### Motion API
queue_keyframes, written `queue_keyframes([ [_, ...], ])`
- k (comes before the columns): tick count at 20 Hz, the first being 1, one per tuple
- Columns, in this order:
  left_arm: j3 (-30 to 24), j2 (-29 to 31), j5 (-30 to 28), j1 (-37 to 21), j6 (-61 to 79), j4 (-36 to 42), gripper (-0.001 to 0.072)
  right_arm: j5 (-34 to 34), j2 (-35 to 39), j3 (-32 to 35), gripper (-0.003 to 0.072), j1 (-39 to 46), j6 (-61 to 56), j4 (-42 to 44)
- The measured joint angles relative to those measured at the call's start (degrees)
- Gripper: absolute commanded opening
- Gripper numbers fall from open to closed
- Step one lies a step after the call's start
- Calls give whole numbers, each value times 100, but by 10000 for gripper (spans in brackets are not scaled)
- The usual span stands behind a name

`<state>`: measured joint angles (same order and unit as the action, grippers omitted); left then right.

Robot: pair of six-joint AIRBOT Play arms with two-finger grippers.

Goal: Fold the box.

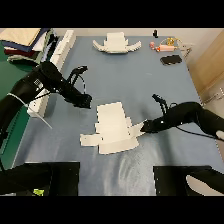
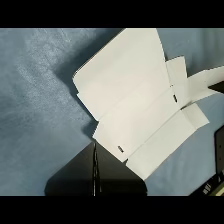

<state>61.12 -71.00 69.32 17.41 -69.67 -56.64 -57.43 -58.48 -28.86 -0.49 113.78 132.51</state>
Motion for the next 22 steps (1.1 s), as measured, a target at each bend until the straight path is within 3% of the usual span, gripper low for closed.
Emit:
queue_keyframes([
  [2, -144, 17, 83, -107, 98, 162, 15, 210, 597, 463, 3, -48, -46, 4],
  [3, -234, 20, 83, -153, 149, 212, 195, 284, 855, 658, 4, -63, -81, 7],
  [4, -332, 15, 68, -179, 201, 254, 544, 358, 1054, 802, 4, -79, -83, 4],
  [5, -413, 4, 17, -197, 251, 297, 584, 448, 1217, 918, 4, -87, -94, 4],
  [12, -632, -299, -494, -238, 807, 732, 585, 804, 1585, 1187, 4, -101, -125, 0],
  [18, -542, -1316, -485, -245, 1845, 1878, 585, 859, 1622, 1211, 4, -101, -127, 0],
  [22, -291, -1921, -181, -238, 2535, 2780, 585, 852, 1622, 1211, 4, -101, -131, 0],
])
